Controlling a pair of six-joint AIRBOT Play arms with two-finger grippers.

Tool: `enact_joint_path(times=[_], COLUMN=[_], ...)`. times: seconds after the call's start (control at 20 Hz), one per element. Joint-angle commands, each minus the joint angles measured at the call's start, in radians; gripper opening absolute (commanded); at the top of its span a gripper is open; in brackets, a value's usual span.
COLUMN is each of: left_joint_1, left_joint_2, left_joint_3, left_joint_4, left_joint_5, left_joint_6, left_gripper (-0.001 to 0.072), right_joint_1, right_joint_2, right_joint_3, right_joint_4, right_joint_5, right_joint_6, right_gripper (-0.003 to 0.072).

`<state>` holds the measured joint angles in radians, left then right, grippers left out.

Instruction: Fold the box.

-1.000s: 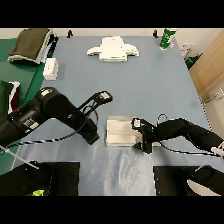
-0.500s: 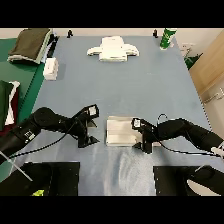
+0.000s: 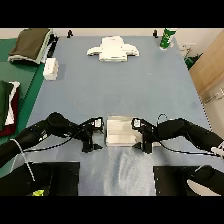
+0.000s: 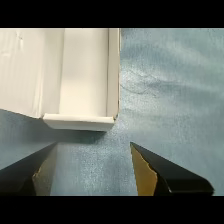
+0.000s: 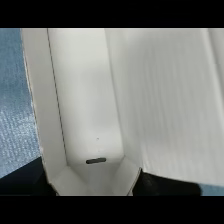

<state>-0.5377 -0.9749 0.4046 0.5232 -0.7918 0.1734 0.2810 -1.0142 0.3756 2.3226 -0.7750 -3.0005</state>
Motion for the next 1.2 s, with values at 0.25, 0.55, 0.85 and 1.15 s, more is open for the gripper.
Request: enact_joint_path(times=[0.25, 0.55, 0.85, 1.15], left_joint_1=[-0.024, -0.024, -0.072, -0.074], left_joint_2=[-0.098, -0.116, -0.149, -0.171], left_joint_3=[0.014, 0.014, 0.018, 0.038], left_joint_4=[-0.101, -0.120, -0.182, -0.186], left_joint_5=[0.082, 0.081, 0.083, 0.105], left_joint_6=[0.085, 0.130, 0.237, 0.233], left_gripper=[0.0698, 0.0698, 0.0698, 0.0698], right_joint_1=[0.000, 0.000, 0.000, 0.000], right_joint_2=[-0.001, -0.001, -0.001, -0.001], right_joint_3=[0.000, 0.000, 0.000, 0.001], right_joint_4=[0.000, 0.000, 0.000, -0.002], right_joint_5=[0.000, 0.000, 0.000, 0.000], right_joint_6=[0.000, 0.000, 0.000, 0.000], right_gripper=[0.0592, 0.0592, 0.0593, 0.0592])
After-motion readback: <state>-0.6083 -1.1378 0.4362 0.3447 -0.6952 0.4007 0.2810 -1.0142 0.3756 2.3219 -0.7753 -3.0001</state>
